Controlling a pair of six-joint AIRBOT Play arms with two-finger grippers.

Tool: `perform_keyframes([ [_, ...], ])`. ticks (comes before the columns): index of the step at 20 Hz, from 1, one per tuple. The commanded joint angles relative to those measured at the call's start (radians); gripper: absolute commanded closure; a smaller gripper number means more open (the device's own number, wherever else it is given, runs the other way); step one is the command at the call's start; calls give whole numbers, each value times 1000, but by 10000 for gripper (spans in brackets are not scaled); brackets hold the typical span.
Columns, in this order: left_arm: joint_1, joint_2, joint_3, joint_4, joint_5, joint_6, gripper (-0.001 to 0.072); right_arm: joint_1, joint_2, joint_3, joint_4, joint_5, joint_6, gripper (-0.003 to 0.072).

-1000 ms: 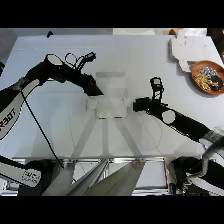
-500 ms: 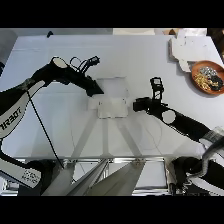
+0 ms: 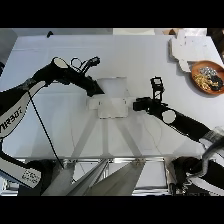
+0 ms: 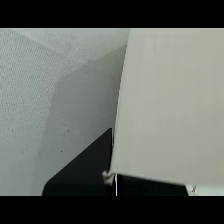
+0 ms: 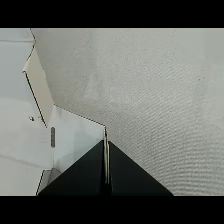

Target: Fold the box and place the chain.

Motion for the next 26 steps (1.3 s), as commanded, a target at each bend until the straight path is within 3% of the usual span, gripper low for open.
perform_keyframes([
  [1,0,1,0,-2,1,-2,696,1,0,0,0,2,0,675],
  [14,-1,1,0,-2,-9,-2,697,1,0,0,0,-5,0,672],
  [15,-1,1,0,-1,-11,-2,698,1,0,0,1,-8,1,652],
  [16,-1,1,0,0,-11,-2,698,1,0,0,1,-7,0,502],
  [17,-1,1,0,2,-11,-2,700,1,2,1,1,-8,0,255],
  [18,-1,2,0,2,-14,-2,702,1,9,1,1,-9,0,171],
  [22,0,60,0,66,-23,-2,705,-16,112,1,-18,-4,0,173],
  [24,6,140,0,164,-31,-11,705,-65,193,1,-53,-2,0,174],
  [26,25,237,0,163,-56,2,707,-141,276,1,-80,1,0,175],
])
